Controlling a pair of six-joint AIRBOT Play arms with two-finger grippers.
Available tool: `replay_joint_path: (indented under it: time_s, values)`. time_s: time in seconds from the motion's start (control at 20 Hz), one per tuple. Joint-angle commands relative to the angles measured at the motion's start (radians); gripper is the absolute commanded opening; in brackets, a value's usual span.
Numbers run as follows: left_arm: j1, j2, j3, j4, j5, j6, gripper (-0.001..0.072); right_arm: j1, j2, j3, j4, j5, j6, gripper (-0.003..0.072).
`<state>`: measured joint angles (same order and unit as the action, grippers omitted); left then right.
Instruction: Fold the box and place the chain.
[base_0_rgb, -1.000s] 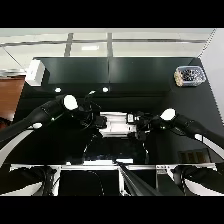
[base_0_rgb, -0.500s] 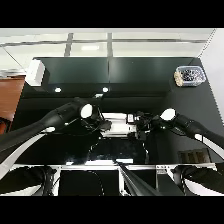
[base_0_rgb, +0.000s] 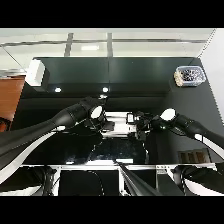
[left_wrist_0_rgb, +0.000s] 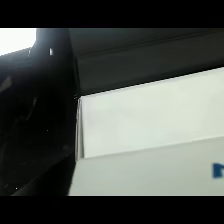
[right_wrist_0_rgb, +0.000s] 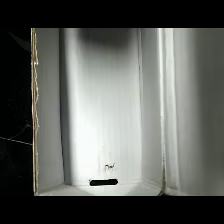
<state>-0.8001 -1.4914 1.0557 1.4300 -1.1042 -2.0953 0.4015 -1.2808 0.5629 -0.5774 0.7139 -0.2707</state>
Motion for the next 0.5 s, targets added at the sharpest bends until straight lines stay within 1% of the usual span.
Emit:
replay_joint_path:
  time_s: [0.0, 0.05, 0.1, 0.15, 0.3, 0.35, 0.4, 0.45]
  values:
    - [0.019, -0.002, 0.004, -0.024, -0.009, -0.007, 0.0282, 0.0, 0.0, 0.0, 0.0, 0.0, 0.0, 0.0311]
    - [0.026, -0.002, 0.004, -0.038, -0.007, -0.006, 0.0202, 0.0, 0.0, 0.0, 0.0, 0.0, 0.0, 0.0311]
    - [0.031, -0.002, 0.004, -0.051, -0.001, -0.002, 0.0055, 0.0, 0.0, 0.0, 0.0, 0.0, 0.0, 0.0311]
    - [0.032, -0.002, 0.004, -0.055, 0.007, -0.002, 0.0028, 0.0, 0.0, 0.0, 0.0, 0.0, 0.0, 0.0311]
    - [0.031, -0.002, 0.004, -0.055, 0.007, -0.002, 0.0028, 0.0, 0.0, 0.0, 0.0, 0.0, 0.0, 0.0311]
    - [0.031, -0.002, 0.004, -0.055, 0.004, -0.002, 0.0035, 0.0, 0.0, 0.0, 0.0, 0.0, 0.001, 0.031]
    - [0.031, -0.002, 0.004, -0.055, -0.001, -0.002, 0.0127, 0.0, 0.0, 0.0, 0.0, 0.0, 0.001, 0.0311]
    - [0.031, -0.002, 0.004, -0.055, -0.003, -0.002, 0.0303, 0.0, 0.0, 0.0, 0.0, 0.0, 0.001, 0.031]
